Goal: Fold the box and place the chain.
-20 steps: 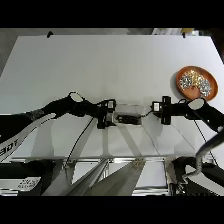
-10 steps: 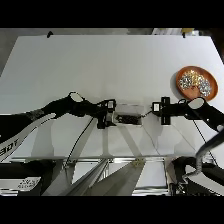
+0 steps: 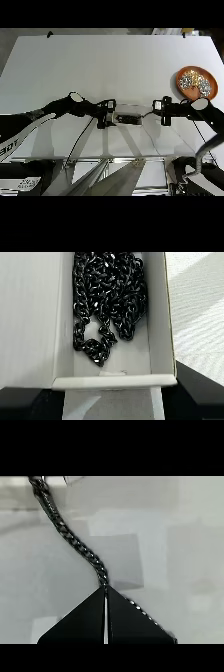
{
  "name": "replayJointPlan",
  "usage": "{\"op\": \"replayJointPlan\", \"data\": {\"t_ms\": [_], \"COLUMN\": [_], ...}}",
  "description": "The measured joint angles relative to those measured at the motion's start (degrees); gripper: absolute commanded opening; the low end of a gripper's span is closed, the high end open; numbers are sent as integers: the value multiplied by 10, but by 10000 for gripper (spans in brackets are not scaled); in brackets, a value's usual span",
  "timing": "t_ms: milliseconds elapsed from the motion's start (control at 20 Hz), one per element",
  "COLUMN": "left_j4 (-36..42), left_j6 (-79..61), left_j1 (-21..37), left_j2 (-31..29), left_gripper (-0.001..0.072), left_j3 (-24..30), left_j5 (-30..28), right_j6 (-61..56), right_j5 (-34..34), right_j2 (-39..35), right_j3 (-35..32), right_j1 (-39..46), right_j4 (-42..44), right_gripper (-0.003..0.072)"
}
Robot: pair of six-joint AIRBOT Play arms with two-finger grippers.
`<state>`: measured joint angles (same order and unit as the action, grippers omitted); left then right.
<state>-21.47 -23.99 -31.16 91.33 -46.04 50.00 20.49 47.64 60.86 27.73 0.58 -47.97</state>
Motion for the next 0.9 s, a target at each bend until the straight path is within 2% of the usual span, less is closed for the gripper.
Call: {"op": "replayJointPlan", "data": {"t_ms": [250,350,900], "left_j4": [0,0,0], "left_j6": [0,0,0], "left_j1": [0,0,0], "left_j2": [0,0,0], "left_gripper": [330,330,330], "left_j3": [0,0,0], "left_j5": [0,0,0], "right_j6": [-41,-47,-36], "right_j5": [52,50,-46], "right_j2": [-60,-64,34], "right_j3": [0,0,0], "right_j1": [0,0,0], "right_j4": [17,18,-11], "right_gripper": [29,197,176]}}
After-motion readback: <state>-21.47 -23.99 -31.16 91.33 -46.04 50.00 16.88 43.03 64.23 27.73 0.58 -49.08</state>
